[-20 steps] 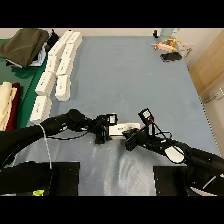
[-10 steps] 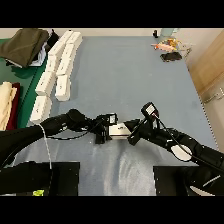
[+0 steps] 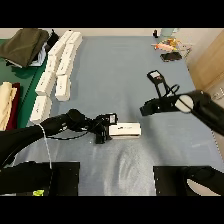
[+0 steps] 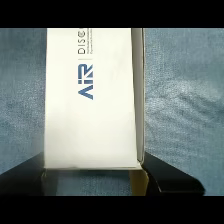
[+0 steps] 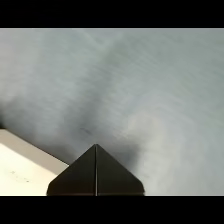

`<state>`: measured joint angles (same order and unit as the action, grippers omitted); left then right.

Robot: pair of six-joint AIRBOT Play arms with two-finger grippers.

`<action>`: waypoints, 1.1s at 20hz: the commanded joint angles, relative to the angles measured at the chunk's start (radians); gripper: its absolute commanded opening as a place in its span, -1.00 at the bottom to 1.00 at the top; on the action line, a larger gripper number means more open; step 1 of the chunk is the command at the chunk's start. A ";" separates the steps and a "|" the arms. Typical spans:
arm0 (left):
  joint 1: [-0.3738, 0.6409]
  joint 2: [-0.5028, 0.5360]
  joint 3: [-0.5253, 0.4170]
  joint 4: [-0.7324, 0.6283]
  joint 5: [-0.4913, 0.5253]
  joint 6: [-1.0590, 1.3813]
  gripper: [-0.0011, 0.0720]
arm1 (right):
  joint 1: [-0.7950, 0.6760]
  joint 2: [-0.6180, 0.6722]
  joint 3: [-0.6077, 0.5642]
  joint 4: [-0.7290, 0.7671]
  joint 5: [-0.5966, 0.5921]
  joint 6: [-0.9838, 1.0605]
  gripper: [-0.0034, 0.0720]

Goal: Fold the box.

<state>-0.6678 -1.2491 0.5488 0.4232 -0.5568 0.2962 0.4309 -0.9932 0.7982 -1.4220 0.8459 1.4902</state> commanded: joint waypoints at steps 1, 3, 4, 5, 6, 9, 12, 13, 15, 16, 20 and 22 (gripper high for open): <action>0.000 0.000 0.001 0.000 0.000 0.002 0.23 | -0.110 -0.156 0.206 -0.104 0.401 0.235 -0.89; 0.000 0.000 0.001 0.000 -0.001 0.002 0.23 | -0.121 -0.201 0.232 -0.100 0.435 0.256 -0.89; 0.000 0.000 0.001 0.000 0.000 0.002 0.23 | -0.120 -0.214 0.232 -0.100 0.432 0.266 -0.89; 0.000 0.000 0.001 0.000 0.000 0.002 0.23 | -0.120 -0.221 0.232 -0.093 0.429 0.267 -0.89; 0.000 0.000 0.001 0.000 0.000 0.002 0.23 | -0.120 -0.223 0.232 -0.080 0.428 0.267 -0.89; 0.003 0.013 0.001 0.003 0.019 -0.078 0.23 | -0.120 -0.223 0.232 -0.072 0.429 0.267 -0.89; 0.065 0.098 0.001 0.085 0.053 -0.320 0.23 | -0.120 -0.223 0.232 -0.074 0.429 0.267 -0.89; 0.106 0.143 0.001 0.150 0.047 -0.457 0.23 | -0.120 -0.223 0.232 -0.073 0.429 0.267 -0.89; 0.200 0.238 0.001 0.344 -0.029 -0.775 0.23 | -0.120 -0.223 0.232 -0.073 0.428 0.267 -0.89; 0.246 0.284 0.000 0.444 -0.102 -0.906 0.23 | -0.120 -0.223 0.232 -0.073 0.428 0.267 -0.89; 0.413 0.469 -0.016 0.753 -0.348 -1.324 0.23 | -0.120 -0.223 0.231 -0.074 0.391 0.266 -0.89; 0.484 0.569 -0.056 0.767 -0.368 -1.404 0.23 | -0.120 -0.223 0.231 -0.074 0.366 0.266 -0.89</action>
<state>-0.2863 -0.8074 0.5243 1.0420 -0.8207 -0.8417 0.3119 -1.2163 1.0286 -1.4960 1.2442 1.7554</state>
